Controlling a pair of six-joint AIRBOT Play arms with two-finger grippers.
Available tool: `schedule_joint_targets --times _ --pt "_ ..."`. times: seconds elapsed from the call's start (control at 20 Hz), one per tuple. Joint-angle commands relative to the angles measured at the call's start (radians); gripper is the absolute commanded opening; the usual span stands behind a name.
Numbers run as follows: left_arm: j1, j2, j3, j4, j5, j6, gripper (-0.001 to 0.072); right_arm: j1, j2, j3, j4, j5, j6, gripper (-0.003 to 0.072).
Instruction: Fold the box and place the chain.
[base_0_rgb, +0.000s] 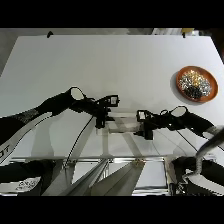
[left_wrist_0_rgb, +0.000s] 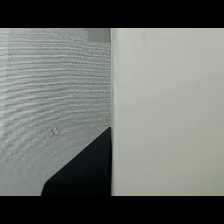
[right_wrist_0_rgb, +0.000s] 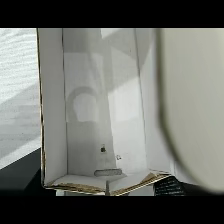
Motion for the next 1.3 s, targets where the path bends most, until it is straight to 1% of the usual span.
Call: schedule_joint_targets --times 0.0,0.05,0.1,0.15,0.2,0.35,0.4,0.5,0.55,0.6,0.65,0.7,0.75,0.85,0.95,1.0,1.05,1.1,1.25 --pt "0.002 0.006 0.000 0.002 0.000 0.000 0.0041 -0.001 0.000 -0.001 0.000 0.000 0.000 0.0398" --pt "0.002 0.014 0.000 0.009 0.000 -0.007 0.0174 -0.001 0.000 -0.001 0.000 0.000 0.000 0.0398" --pt "0.002 0.025 0.000 0.028 0.000 -0.022 0.0356 -0.001 0.000 -0.001 0.000 0.000 0.001 0.0398" --pt "0.002 0.041 0.000 0.056 0.001 -0.043 0.0487 -0.001 0.000 -0.001 0.000 0.000 0.000 0.0398" --pt "0.003 0.056 0.000 0.086 0.000 -0.062 0.0518 -0.001 0.000 -0.001 0.000 0.000 0.000 0.0398" --pt "0.003 0.112 0.000 0.218 -0.001 -0.191 0.0519 -0.001 0.000 -0.001 0.000 0.000 0.000 0.0398" --pt "0.003 0.133 0.000 0.280 -0.003 -0.253 0.0518 -0.001 0.000 -0.001 0.000 0.000 0.000 0.0398" --pt "0.003 0.189 0.000 0.430 -0.019 -0.405 0.0479 -0.001 0.000 -0.001 0.000 0.000 0.000 0.0398" --pt "0.000 0.229 0.000 0.504 -0.029 -0.491 0.0446 -0.001 0.000 -0.001 0.000 0.000 0.000 0.0398" --pt "-0.007 0.271 0.000 0.558 -0.037 -0.562 0.0342 -0.001 0.000 -0.001 0.000 0.000 0.000 0.0398" --pt "-0.016 0.312 0.000 0.589 -0.043 -0.614 0.0184 -0.001 0.000 -0.001 0.000 0.000 0.000 0.0398" --pt "-0.030 0.352 0.000 0.591 -0.049 -0.645 0.0034 -0.001 0.000 -0.001 0.000 0.000 0.000 0.0398" --pt "-0.049 0.383 0.000 0.580 -0.055 -0.652 0.0004 -0.001 0.000 -0.001 0.000 0.000 0.000 0.0398" --pt "-0.110 0.415 0.000 0.558 -0.088 -0.666 0.0004 -0.001 0.000 -0.001 0.000 0.000 0.000 0.0398" --pt "-0.186 0.407 0.000 0.528 -0.124 -0.666 0.0003 -0.001 0.000 -0.001 0.000 0.000 0.000 0.0398" --pt "-0.219 0.397 0.000 0.507 -0.117 -0.665 0.0003 -0.001 0.000 -0.001 0.000 0.000 0.001 0.0398" --pt "-0.249 0.386 0.000 0.485 -0.089 -0.664 0.0003 -0.001 0.000 -0.001 0.000 0.000 0.000 0.0398" --pt "-0.273 0.371 0.000 0.462 -0.035 -0.663 0.0003 -0.001 0.000 -0.001 0.000 0.000 0.001 0.0398" --pt "-0.286 0.314 0.000 0.409 0.207 -0.669 0.0003 -0.001 0.000 -0.001 0.000 0.000 0.000 0.0398"
